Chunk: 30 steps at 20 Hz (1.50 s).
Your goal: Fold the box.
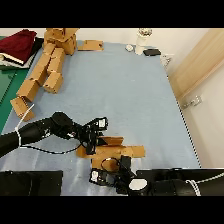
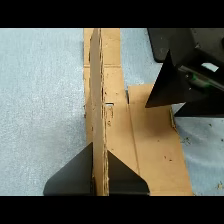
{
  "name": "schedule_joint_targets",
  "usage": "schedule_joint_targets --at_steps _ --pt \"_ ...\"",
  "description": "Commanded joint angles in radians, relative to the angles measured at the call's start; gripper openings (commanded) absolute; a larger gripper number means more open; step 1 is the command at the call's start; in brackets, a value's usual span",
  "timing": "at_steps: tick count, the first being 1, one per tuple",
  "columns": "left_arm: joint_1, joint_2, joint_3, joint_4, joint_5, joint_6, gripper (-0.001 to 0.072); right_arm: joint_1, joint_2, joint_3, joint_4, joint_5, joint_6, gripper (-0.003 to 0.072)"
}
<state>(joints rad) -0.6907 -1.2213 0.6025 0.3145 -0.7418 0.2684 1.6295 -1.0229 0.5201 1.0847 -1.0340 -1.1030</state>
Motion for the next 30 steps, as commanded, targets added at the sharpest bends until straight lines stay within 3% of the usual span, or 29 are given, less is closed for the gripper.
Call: schedule_joint_targets --at_steps 1,10,11,12,17,22,25,30 --pt "-0.001 0.001 0.001 0.000 0.000 0.000 0.0013 0.001 0.003 0.020 -0.092 -0.037 0.042 0.0482" --pt "-0.001 0.001 0.001 0.000 0.001 0.000 0.0012 0.001 0.016 0.027 -0.111 -0.060 0.137 0.0487" --pt "-0.001 0.001 0.001 0.000 0.001 0.000 0.0012 0.001 0.017 0.029 -0.114 -0.062 0.133 0.0554" --pt "-0.001 0.001 0.001 0.000 0.001 0.000 0.0012 0.000 0.024 0.031 -0.121 -0.075 0.129 0.0720" --pt "-0.001 0.001 0.001 0.000 0.001 0.000 0.0012 -0.125 0.147 0.000 -0.064 -0.053 0.059 0.0720" --pt "-0.001 0.001 0.001 0.000 0.001 0.000 0.0012 -0.193 0.364 -0.090 -0.082 0.014 -0.048 0.0720" --pt "-0.001 0.001 0.001 0.000 0.001 0.000 0.0012 -0.242 0.497 -0.189 -0.054 0.133 -0.171 0.0720" --pt "-0.001 0.001 0.001 0.000 0.001 0.000 0.0012 -0.423 0.516 -0.209 0.126 0.237 -0.447 0.0720"
